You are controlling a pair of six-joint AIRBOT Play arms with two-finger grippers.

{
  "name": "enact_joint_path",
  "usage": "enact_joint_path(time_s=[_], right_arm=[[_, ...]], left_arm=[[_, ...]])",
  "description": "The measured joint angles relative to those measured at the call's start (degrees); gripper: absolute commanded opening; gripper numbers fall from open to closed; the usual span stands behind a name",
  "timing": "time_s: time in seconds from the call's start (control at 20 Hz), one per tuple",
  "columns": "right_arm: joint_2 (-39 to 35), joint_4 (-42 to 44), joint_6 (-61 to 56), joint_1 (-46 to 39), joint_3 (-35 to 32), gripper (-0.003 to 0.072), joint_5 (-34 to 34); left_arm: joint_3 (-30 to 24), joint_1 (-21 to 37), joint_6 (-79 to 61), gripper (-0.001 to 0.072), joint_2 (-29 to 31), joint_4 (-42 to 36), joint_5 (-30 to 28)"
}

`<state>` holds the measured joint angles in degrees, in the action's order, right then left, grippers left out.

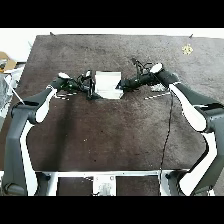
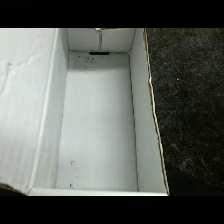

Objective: Fold the box and place the chain.

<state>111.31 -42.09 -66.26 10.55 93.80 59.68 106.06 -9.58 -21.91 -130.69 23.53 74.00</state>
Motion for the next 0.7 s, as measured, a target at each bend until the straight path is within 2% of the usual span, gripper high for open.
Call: enact_joint_path(time_s=[0.2,0.25,0.3,0.35,0.45,0.7], right_arm=[[0.00,-3.45,-2.82,1.40,1.55,0.0561,-1.36],[0.00,-4.63,-3.65,1.75,1.92,0.0376,-1.46],[0.00,-5.64,-4.44,2.01,2.21,0.0259,-1.53],[-0.02,-6.78,-5.16,2.23,2.38,0.0261,-1.66],[0.00,-7.74,-5.88,2.69,2.64,0.0362,-1.51],[0.00,-11.43,-9.05,3.76,2.84,0.0359,0.09]], left_arm=[[0.00,0.00,0.02,0.0129,0.00,0.02,0.02],[0.00,0.00,0.00,0.0130,0.00,0.00,0.00],[0.00,0.00,0.00,0.0130,0.00,0.00,0.00],[0.00,0.02,0.02,0.0130,0.00,0.02,0.04],[0.00,0.04,0.02,0.0129,0.00,0.04,0.04],[0.00,0.04,0.02,0.0130,0.00,0.04,0.04]])
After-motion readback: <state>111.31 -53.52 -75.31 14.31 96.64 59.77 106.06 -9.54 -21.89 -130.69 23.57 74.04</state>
